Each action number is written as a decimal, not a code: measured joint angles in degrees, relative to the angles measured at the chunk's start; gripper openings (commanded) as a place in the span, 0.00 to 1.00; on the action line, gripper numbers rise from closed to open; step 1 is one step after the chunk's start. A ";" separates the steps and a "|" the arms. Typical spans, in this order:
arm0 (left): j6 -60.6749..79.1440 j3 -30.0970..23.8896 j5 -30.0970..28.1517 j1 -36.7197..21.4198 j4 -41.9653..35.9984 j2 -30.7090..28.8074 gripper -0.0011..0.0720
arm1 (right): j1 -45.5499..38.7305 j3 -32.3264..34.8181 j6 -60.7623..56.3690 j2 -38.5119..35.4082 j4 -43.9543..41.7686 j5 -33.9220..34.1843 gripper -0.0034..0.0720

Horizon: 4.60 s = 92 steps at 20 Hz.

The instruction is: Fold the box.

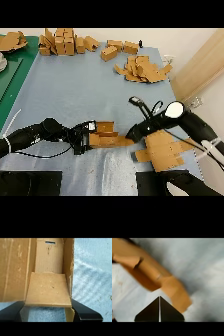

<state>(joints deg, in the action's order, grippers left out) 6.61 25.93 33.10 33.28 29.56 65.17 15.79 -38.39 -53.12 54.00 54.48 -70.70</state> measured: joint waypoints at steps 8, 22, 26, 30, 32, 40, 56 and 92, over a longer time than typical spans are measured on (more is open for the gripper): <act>0.00 0.00 0.00 0.00 -0.02 0.00 0.66 | 11.43 8.17 14.27 -6.14 4.98 15.10 0.76; 0.00 0.00 0.02 0.00 -0.02 0.00 0.66 | 13.62 8.33 38.23 4.04 3.34 29.46 0.54; 0.00 0.00 0.02 0.00 0.00 0.00 0.66 | 15.69 8.33 39.93 4.22 1.33 29.68 0.15; 0.02 0.00 0.02 0.00 0.02 0.00 0.66 | 18.21 8.33 40.54 4.22 -0.28 30.08 0.15; 0.04 0.00 0.02 0.00 0.04 0.00 0.66 | 19.15 8.33 40.61 4.24 -1.03 30.82 0.17; 0.04 0.00 0.00 0.00 0.02 0.00 0.66 | 20.26 8.33 40.76 5.77 -4.83 33.03 0.63; -0.11 0.00 0.00 0.00 -0.07 0.00 0.66 | 20.04 8.33 20.72 0.13 6.38 29.11 0.05; 0.00 0.00 0.02 0.00 0.02 0.00 0.66 | 5.29 11.26 -23.80 4.35 -16.37 22.53 0.05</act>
<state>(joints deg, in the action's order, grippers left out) 6.61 25.93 33.12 33.28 29.58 65.17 21.08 -27.14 -76.93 58.35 38.11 -48.16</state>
